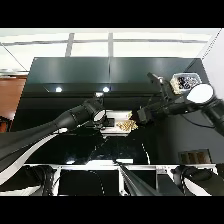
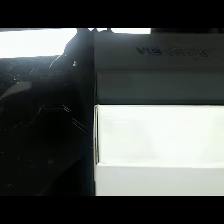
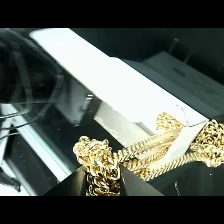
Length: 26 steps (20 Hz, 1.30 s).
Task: Fold the box and place the chain.
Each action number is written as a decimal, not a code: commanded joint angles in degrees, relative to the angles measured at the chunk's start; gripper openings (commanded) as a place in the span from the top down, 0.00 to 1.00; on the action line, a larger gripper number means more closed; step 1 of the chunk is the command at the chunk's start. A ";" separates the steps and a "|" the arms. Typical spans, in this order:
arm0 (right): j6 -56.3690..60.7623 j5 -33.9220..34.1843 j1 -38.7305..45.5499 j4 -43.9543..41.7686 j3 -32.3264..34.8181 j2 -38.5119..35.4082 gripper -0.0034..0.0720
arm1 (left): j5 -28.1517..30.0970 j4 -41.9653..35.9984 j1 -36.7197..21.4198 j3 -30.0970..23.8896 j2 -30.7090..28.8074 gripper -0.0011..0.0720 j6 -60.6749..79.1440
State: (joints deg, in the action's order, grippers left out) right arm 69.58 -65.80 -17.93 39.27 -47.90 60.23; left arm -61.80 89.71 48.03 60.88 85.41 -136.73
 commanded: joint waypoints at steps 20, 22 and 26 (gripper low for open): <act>-19.96 5.40 15.13 9.94 9.27 1.07 0.01 | 0.00 0.02 -0.04 -0.02 0.00 0.95 0.00; -28.39 9.31 11.96 6.43 13.00 1.33 0.01 | 0.02 0.00 -0.04 -0.02 0.00 0.95 0.00; -52.74 18.16 2.69 9.33 17.38 1.49 0.01 | 0.04 0.02 -0.04 -0.02 0.00 0.95 0.00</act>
